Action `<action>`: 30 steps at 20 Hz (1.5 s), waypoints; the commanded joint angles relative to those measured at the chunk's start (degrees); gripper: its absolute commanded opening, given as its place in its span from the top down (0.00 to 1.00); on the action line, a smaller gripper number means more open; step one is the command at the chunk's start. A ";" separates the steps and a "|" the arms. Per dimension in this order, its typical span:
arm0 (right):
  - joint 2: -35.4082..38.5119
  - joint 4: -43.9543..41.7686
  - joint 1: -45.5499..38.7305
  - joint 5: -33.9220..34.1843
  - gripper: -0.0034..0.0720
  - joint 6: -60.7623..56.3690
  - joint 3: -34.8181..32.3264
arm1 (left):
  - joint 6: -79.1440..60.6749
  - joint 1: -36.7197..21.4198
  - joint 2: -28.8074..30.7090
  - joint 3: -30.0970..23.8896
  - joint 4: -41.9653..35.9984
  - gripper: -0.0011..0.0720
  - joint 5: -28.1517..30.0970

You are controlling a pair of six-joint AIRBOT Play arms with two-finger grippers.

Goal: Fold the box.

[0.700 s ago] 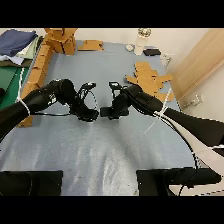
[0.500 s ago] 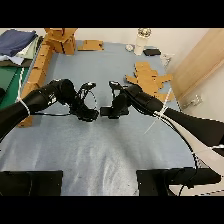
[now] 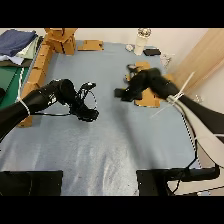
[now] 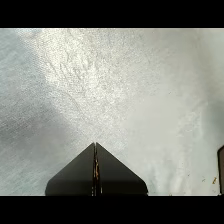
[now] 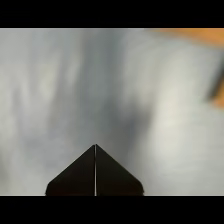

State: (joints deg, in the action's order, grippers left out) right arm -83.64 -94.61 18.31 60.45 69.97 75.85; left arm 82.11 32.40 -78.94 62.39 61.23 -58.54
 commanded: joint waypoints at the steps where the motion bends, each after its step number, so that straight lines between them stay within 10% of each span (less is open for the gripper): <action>1: -0.90 1.14 -20.48 1.66 0.65 8.81 5.40 | 0.00 0.02 0.00 0.04 0.02 0.97 0.07; 3: -2.51 -0.39 -32.79 -3.30 0.32 13.79 5.40 | -0.02 0.02 0.00 0.04 -0.02 0.97 2.29; 9: -13.84 -28.79 -52.78 -10.12 0.32 36.96 7.34 | 0.00 0.02 0.00 0.04 -0.02 0.97 5.03; 19: -28.48 -35.98 -49.96 9.22 0.34 53.88 20.74 | 0.00 0.02 0.00 0.04 -6.32 0.97 5.62; 25: -29.09 -37.86 -47.74 17.25 0.56 57.99 20.98 | -0.02 0.02 0.00 0.04 -9.01 0.97 2.10; 27: -29.07 -37.92 -46.82 18.38 0.95 57.96 20.98 | -1.73 0.02 0.00 0.07 -10.86 0.97 -0.28; 30: -28.37 -38.47 -44.54 22.12 0.95 57.79 20.96 | -8.31 0.00 0.04 0.76 -14.99 0.97 -3.91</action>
State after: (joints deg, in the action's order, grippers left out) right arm -112.42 -132.22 -28.12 78.46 127.26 96.73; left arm 78.70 32.40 -78.91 62.65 49.78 -58.87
